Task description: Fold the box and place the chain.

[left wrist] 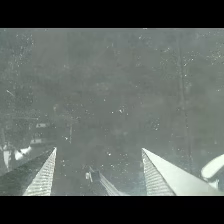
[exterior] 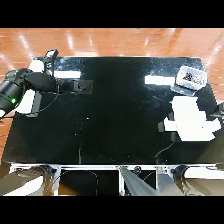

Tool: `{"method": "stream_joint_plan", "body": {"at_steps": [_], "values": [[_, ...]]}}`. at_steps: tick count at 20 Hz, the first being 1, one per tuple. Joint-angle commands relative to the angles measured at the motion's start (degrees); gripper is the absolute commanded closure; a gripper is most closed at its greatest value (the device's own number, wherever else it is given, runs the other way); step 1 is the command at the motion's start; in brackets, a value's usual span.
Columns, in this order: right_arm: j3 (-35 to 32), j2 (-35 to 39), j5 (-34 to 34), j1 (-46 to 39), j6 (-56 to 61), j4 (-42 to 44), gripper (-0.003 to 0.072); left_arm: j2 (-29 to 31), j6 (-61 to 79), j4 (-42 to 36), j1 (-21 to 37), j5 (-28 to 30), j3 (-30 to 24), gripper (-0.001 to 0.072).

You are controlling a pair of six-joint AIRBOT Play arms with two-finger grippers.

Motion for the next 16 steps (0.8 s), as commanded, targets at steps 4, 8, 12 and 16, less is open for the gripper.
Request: {"method": "stream_joint_plan", "body": {"at_steps": [4, 8, 12, 16], "values": [[0.9, -3.37, 5.33, -0.46, -5.38, 1.11, -0.0034, -0.63, -0.39, 0.04, -0.02, 0.68, 0.0, 0.0076], [0.79, -4.2, 4.9, -1.75, -5.22, -0.59, -0.0034, -0.66, -0.39, 0.17, 0.0, 0.7, 0.0, 0.0076], [-0.74, -4.28, 4.46, -2.47, -5.2, -0.83, -0.0034, -0.66, -0.42, 0.15, -0.02, 0.68, 0.0, 0.0077], [-1.42, -4.37, 4.39, -2.43, -5.38, -0.87, -0.0034, -0.66, -0.39, 0.15, -0.02, 0.61, 0.0, 0.0077]]}}
